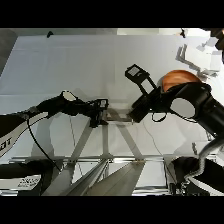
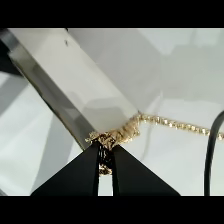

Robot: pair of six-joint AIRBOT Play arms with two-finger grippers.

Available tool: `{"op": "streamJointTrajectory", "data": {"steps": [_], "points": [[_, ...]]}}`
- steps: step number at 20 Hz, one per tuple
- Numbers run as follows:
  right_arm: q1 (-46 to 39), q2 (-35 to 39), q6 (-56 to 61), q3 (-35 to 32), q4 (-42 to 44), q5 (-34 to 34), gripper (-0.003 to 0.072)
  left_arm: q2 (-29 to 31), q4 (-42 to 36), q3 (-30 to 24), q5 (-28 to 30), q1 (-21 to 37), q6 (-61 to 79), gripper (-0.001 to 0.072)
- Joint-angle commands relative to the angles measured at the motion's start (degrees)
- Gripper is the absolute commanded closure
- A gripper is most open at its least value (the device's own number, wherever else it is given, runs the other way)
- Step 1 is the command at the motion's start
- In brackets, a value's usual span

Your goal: Fold the box and place the chain.

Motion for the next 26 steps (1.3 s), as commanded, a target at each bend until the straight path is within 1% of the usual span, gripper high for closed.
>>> {"op": "streamJointTrajectory", "data": {"steps": [1,3,5,9,11,12,14,19,26], "points": [[0.0,0.6,0.6,-0.9,-0.3,1.0,0.0680,0.0,0.0,0.0,0.0,0.0,0.0,0.0365],[0.0,0.1,0.5,-1.6,2.2,0.8,0.0679,0.0,0.0,0.0,0.0,0.0,0.0,0.0365],[0.0,-0.5,-0.6,-2.6,4.2,-1.4,0.0679,0.0,0.0,0.0,0.0,0.0,0.0,0.0365],[0.0,-1.9,-1.0,-4.1,7.4,-12.8,0.0680,0.0,0.0,0.0,0.0,0.0,0.0,0.0365],[0.0,-3.3,-1.0,-4.1,10.5,-18.1,0.0680,0.0,0.0,0.0,0.0,0.0,0.0,0.0365],[0.0,-4.2,-1.1,-4.1,12.2,-19.7,0.0680,0.0,0.0,0.0,0.0,0.0,0.0,0.0365],[0.0,-6.6,-2.8,-4.1,15.4,-20.5,0.0680,0.0,0.0,0.0,0.0,0.0,0.0,0.0365],[0.0,-12.5,-2.9,-4.2,15.8,-20.3,0.0680,0.0,0.0,0.0,0.0,0.0,0.0,0.0365],[0.0,-13.6,-2.9,-4.1,15.8,-20.3,0.0679,0.0,0.0,0.0,0.0,0.0,0.0,0.0365]]}}
